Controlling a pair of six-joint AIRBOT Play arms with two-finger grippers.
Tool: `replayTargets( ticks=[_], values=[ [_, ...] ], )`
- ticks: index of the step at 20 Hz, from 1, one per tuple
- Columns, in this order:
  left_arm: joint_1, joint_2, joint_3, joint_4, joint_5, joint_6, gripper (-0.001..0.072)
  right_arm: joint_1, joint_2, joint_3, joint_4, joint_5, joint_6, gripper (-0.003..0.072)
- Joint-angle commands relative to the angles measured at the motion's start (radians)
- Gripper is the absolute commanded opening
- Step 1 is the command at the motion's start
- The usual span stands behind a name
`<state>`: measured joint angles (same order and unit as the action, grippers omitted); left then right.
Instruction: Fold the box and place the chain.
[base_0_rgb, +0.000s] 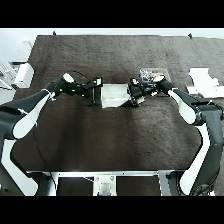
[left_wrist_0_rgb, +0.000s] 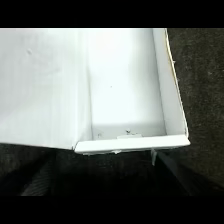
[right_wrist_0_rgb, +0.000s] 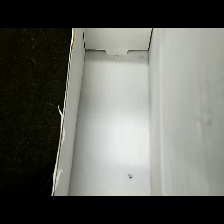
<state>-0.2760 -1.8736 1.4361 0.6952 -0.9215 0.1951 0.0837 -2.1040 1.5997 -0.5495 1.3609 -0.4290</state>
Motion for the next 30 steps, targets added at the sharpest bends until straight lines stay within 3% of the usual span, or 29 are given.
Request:
replayTargets(
  ticks=[1,9,17,30],
  values=[
    [0.000,-0.005,-0.001,-0.031,-0.005,-0.002,0.0720,-0.001,0.000,0.000,-0.001,0.001,0.002,0.0444],
    [0.000,-0.005,-0.001,-0.045,-0.108,0.024,0.0720,-0.001,0.000,0.000,-0.001,0.001,0.002,0.0444],
    [0.001,-0.005,-0.001,0.006,-0.086,0.023,0.0720,-0.001,0.000,0.000,-0.001,0.001,0.002,0.0444],
    [-0.002,-0.049,-0.001,-0.140,-0.077,0.124,0.0720,-0.001,0.000,0.000,-0.001,0.001,0.002,0.0444]
  ],
)
